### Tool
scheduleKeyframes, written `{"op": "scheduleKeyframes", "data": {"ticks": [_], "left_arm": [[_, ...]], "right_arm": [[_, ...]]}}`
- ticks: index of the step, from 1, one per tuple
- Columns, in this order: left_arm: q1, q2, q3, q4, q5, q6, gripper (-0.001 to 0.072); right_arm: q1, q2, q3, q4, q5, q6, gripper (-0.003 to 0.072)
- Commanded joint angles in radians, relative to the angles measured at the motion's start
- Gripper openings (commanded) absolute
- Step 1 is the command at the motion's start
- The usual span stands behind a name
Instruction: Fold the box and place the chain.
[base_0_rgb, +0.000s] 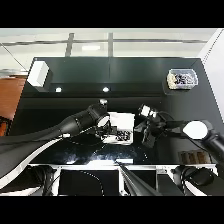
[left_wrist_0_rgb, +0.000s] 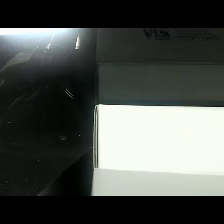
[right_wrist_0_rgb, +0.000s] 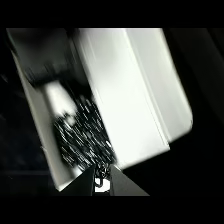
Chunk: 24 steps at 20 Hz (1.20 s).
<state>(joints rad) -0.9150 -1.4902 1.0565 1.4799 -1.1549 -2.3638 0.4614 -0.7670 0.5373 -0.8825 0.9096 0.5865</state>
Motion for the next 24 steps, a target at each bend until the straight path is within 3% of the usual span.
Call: {"op": "scheduleKeyframes", "data": {"ticks": [1, 2, 3, 6, 8, 9, 15, 16, 18, 24], "left_arm": [[0.000, -0.001, 0.000, 0.000, 0.002, 0.000, 0.0032], [0.000, -0.001, 0.000, 0.000, 0.002, 0.000, 0.0032], [0.000, -0.001, 0.000, 0.000, 0.003, 0.000, 0.0031], [0.000, -0.005, 0.000, 0.000, 0.026, 0.000, 0.0032], [0.000, -0.006, 0.000, 0.002, 0.029, 0.000, 0.0032], [0.000, -0.006, 0.000, 0.006, 0.029, 0.001, 0.0032], [0.007, -0.006, 0.003, 0.021, 0.027, 0.000, 0.0035], [0.007, -0.005, 0.007, 0.021, 0.022, -0.005, 0.0070], [0.006, -0.003, 0.027, 0.018, 0.008, -0.005, 0.0443], [0.007, 0.124, 0.087, 0.053, -0.120, 0.292, 0.0448]], "right_arm": [[0.002, 0.030, 0.045, 0.237, 0.063, 0.058, 0.0031], [0.010, 0.022, 0.045, 0.254, 0.046, 0.071, 0.0033], [0.016, 0.016, 0.044, 0.248, 0.027, 0.091, 0.0093], [-0.009, 0.022, 0.048, 0.175, 0.015, 0.145, 0.0448], [-0.069, 0.043, 0.066, 0.091, 0.039, 0.227, 0.0595], [-0.104, 0.053, 0.077, 0.058, 0.059, 0.257, 0.0627], [-0.280, 0.090, 0.091, 0.039, 0.211, 0.275, 0.0625], [-0.290, 0.090, 0.091, 0.035, 0.232, 0.275, 0.0626], [-0.295, 0.090, 0.091, 0.032, 0.240, 0.275, 0.0626], [-0.295, 0.090, 0.091, 0.009, 0.238, 0.275, 0.0626]]}}
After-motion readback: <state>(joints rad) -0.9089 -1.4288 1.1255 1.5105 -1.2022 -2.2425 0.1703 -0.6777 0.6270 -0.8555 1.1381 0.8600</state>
